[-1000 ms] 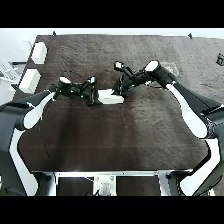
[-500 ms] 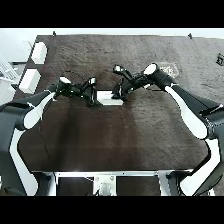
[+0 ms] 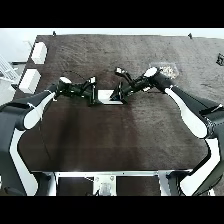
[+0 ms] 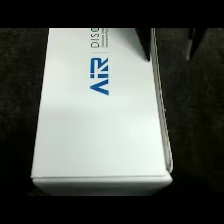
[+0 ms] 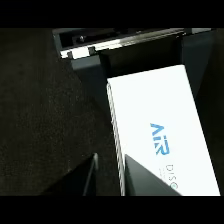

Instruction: Fold the box and place the chain.

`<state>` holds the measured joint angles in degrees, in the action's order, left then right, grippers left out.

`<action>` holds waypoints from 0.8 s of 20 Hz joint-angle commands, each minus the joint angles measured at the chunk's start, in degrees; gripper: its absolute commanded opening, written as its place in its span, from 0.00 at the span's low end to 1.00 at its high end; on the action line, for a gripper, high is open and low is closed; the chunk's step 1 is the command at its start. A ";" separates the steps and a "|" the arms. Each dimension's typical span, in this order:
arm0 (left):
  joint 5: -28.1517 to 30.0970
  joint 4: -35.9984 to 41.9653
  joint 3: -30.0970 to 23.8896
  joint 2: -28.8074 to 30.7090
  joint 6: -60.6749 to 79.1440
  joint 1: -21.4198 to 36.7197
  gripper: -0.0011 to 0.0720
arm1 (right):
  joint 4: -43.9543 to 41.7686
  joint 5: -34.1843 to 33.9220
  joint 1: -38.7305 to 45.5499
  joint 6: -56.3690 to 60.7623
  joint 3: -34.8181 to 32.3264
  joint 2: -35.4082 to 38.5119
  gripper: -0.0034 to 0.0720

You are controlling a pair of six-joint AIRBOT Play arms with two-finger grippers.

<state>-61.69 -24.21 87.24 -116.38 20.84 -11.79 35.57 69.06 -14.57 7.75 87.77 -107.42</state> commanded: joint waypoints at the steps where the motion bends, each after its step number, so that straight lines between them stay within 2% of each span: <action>1: -0.31 -0.81 -0.02 -0.02 0.20 0.09 0.64 | -4.28 -0.46 1.05 -0.94 0.00 0.13 0.16; 2: -0.31 -0.81 -0.02 -0.02 0.20 0.09 0.64 | -4.33 -0.48 1.11 -0.92 0.00 0.13 0.09; 3: -0.31 -0.81 -0.02 -0.02 0.20 0.09 0.64 | -4.33 -0.48 1.14 -0.92 0.00 0.13 0.07; 7: -0.31 -0.81 -0.02 -0.02 0.20 0.09 0.64 | -3.98 -0.59 1.14 -0.31 -0.04 -0.28 0.06; 14: -0.33 -0.81 -0.02 -0.02 0.20 0.09 0.64 | 4.35 -0.70 1.01 8.87 -1.27 -2.95 0.06; 16: -0.28 -0.81 -0.02 -0.02 0.20 0.09 0.64 | 4.48 -0.61 1.03 9.18 -1.27 -3.32 0.06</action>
<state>-61.87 -25.32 87.20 -116.42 21.23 -11.77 36.14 68.51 -13.50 14.13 86.78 -109.80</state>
